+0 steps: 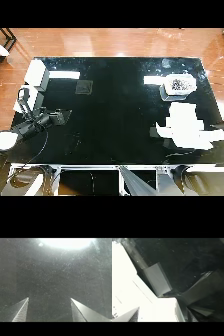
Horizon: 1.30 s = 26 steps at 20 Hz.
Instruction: Fold the box and place the chain.
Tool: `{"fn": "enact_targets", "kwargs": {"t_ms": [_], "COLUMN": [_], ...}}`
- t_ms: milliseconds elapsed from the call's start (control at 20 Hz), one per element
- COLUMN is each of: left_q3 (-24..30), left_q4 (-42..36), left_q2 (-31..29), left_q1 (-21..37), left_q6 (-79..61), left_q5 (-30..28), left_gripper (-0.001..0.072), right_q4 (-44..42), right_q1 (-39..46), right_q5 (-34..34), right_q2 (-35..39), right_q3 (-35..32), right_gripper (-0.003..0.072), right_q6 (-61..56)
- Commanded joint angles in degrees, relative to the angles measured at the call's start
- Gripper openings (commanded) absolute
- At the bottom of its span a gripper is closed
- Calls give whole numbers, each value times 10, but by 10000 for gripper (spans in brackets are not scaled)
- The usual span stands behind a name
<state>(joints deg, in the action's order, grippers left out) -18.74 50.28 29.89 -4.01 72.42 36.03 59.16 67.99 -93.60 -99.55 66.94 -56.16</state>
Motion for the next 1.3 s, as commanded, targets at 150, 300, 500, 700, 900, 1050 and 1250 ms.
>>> {"fn": "enact_targets", "kwargs": {"t_ms": [150, 300, 500, 700, 900, 1050, 1250], "left_q3": [0, 0, 0, 0, 0, 0, 0], "left_q4": [0, 0, 0, 0, -5, -8, -30], "left_q2": [0, 0, 0, 0, 0, 0, 0], "left_q1": [0, 0, 0, 0, 0, 0, -1], "left_q6": [0, 0, 0, 0, 0, 0, 0], "left_q5": [0, 0, 0, 0, 1, 7, 9], "left_gripper": [623, 623, 623, 623, 623, 623, 623], "right_q4": [29, 31, 30, -3, -48, -49, -108], "right_q1": [-13, -13, -13, -13, -26, -65, -163], "right_q5": [-10, -12, -19, -40, -48, -40, -1], "right_q2": [-1, -1, -1, 0, 20, 45, 106], "right_q3": [0, 0, 0, 0, -30, -72, -132], "right_gripper": [400, 59, 56, 19, 19, 19, 19], "right_q6": [1, 1, 6, 12, 20, 20, 16]}}
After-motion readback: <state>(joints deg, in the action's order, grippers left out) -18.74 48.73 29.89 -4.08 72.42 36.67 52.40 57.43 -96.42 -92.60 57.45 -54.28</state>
